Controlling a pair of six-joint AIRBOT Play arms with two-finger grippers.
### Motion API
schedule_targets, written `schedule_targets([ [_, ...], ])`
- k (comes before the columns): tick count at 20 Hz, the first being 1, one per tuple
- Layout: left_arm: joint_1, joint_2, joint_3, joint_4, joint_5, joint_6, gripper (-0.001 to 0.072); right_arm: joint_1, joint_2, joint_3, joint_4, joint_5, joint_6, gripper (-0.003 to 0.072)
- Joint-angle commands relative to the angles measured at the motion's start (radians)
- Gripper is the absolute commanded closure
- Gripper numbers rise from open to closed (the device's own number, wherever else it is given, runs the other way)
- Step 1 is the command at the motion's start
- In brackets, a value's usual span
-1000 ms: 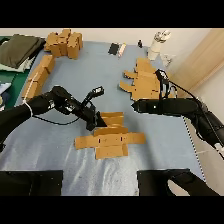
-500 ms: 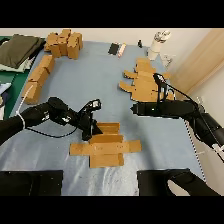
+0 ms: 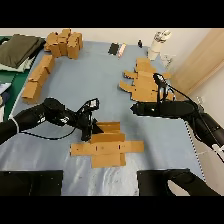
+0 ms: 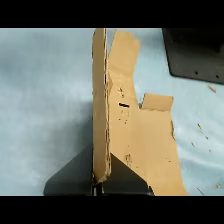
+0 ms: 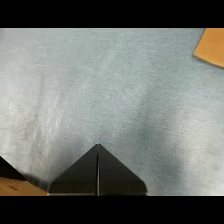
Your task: Fold the box.
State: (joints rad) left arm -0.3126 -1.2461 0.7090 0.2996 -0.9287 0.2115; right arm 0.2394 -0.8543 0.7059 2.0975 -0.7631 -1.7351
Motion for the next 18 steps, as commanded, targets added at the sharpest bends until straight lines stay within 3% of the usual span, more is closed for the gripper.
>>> schedule_targets([
  [1,-0.009,0.055,-0.003,-0.037,0.084,0.087,0.0697,-0.001,0.000,0.000,0.000,0.022,0.000,0.0684],
  [7,-0.108,0.018,-0.063,-0.035,0.266,0.171,0.0698,0.000,0.000,0.000,0.003,0.059,0.000,0.0684],
  [18,-0.134,0.012,-0.102,-0.051,0.241,0.128,0.0697,-0.001,0.000,0.000,0.000,0.046,0.000,0.0684],
])
